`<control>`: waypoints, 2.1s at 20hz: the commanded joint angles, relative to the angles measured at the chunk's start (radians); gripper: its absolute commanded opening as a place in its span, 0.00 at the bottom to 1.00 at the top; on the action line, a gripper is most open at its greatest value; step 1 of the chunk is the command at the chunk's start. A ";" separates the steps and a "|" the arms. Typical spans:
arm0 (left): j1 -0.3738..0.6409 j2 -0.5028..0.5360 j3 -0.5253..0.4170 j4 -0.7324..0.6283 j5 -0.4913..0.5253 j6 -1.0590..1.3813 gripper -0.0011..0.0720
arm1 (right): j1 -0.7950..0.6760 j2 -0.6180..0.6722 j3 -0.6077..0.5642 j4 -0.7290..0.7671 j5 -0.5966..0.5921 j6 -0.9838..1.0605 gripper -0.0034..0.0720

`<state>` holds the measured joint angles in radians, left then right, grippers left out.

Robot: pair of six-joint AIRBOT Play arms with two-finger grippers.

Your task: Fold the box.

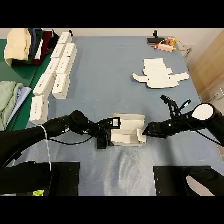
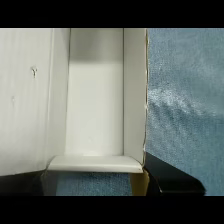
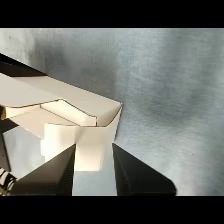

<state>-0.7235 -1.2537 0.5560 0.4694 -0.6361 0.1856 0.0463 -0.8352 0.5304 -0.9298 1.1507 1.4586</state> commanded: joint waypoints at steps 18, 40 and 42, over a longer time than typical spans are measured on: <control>0.000 0.000 0.000 0.000 0.000 0.000 0.73 | 0.585 -0.317 0.243 -0.626 0.011 0.894 0.49; 0.000 0.000 0.000 0.000 0.000 0.000 0.73 | 0.585 -0.354 0.244 -0.645 0.023 0.900 0.56; 0.000 0.000 0.000 0.000 0.000 0.000 0.73 | 0.585 -0.351 0.257 -0.620 0.030 0.873 0.65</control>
<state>-0.7235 -1.2537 0.5560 0.4698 -0.6361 0.1860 0.6304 -1.1892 0.7776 -1.5761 1.1759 2.3619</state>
